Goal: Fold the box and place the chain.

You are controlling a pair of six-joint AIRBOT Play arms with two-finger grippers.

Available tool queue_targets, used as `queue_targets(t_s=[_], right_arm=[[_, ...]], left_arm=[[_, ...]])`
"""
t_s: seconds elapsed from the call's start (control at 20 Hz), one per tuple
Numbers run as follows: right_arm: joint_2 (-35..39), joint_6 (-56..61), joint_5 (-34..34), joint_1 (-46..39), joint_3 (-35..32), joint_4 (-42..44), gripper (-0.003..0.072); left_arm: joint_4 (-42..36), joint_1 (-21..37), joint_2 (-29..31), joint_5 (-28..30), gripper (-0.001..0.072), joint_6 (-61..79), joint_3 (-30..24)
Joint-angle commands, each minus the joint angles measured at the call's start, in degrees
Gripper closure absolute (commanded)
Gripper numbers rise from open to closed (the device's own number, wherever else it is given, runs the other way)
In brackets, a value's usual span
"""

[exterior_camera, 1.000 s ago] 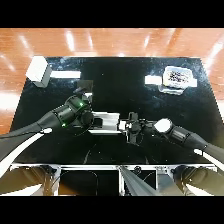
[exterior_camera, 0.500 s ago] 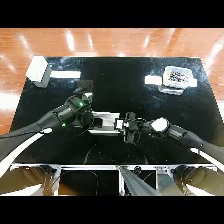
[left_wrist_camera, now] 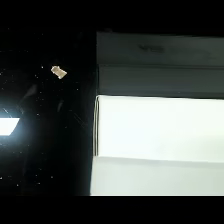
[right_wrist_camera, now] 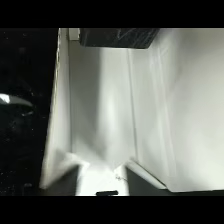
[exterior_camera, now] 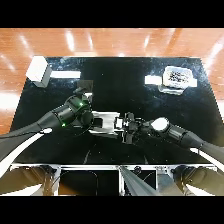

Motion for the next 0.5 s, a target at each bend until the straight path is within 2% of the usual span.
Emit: queue_targets(t_s=[0.0,0.25,0.35,0.4,0.45], right_arm=[[-0.02,0.04,0.46,0.00,0.04,0.02,0.0202],[-0.02,0.02,0.42,0.00,0.04,0.00,0.0214],[-0.02,0.02,0.42,0.00,0.04,-0.22,0.0525],[-0.04,0.02,0.39,-0.02,0.04,-0.22,0.0557],[-0.02,0.02,0.35,-0.02,0.04,-0.22,0.0557]], left_arm=[[-0.39,-0.04,-0.02,-0.50,0.0686,-0.04,0.02],[-0.76,-0.04,-0.02,-0.48,0.0686,-0.02,0.02],[-0.76,-0.04,-0.02,-0.50,0.0686,-0.02,0.02],[-0.79,-0.04,-0.02,-0.48,0.0686,-0.02,0.02],[-0.76,-0.04,-0.02,-0.50,0.0686,-0.04,0.02]])
